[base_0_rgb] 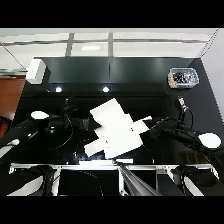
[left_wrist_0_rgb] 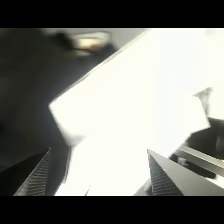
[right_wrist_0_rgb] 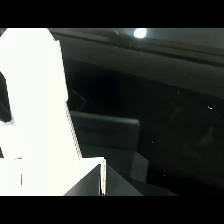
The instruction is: Fold the box and place the chain.
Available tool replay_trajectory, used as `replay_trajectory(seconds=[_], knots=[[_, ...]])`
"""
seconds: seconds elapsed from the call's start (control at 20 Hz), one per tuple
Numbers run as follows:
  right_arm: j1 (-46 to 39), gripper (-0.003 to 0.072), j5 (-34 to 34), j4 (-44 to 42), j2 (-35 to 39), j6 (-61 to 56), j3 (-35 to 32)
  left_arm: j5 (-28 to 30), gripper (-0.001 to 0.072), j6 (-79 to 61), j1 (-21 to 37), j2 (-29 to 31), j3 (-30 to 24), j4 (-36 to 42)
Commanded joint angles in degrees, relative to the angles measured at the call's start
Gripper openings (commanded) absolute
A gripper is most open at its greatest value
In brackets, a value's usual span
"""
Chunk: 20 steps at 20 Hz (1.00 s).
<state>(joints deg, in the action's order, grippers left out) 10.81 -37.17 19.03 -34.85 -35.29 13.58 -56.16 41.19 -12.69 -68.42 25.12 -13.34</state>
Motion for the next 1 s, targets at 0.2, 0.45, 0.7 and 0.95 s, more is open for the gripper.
replay_trajectory(seconds=[0.2,0.45,0.7,0.95], knots=[[0.13,0.0013,0.17,0.02,0.04,-0.74,-0.04,-11.43,0.0686,-22.43,-2.58,-12.24,5.46,6.27],[0.13,0.0013,0.17,0.04,0.04,-2.47,-0.04,-19.06,0.0494,-24.24,-3.39,-17.42,10.56,-1.86],[0.13,0.0013,0.15,0.09,0.04,-3.32,-0.04,-17.05,0.0073,-27.17,-4.63,-17.51,10.64,-1.86],[-4.48,0.0615,-3.8,11.58,0.07,-7.85,3.43,-17.42,0.0024,-28.85,-2.84,-17.27,11.45,-2.69]])
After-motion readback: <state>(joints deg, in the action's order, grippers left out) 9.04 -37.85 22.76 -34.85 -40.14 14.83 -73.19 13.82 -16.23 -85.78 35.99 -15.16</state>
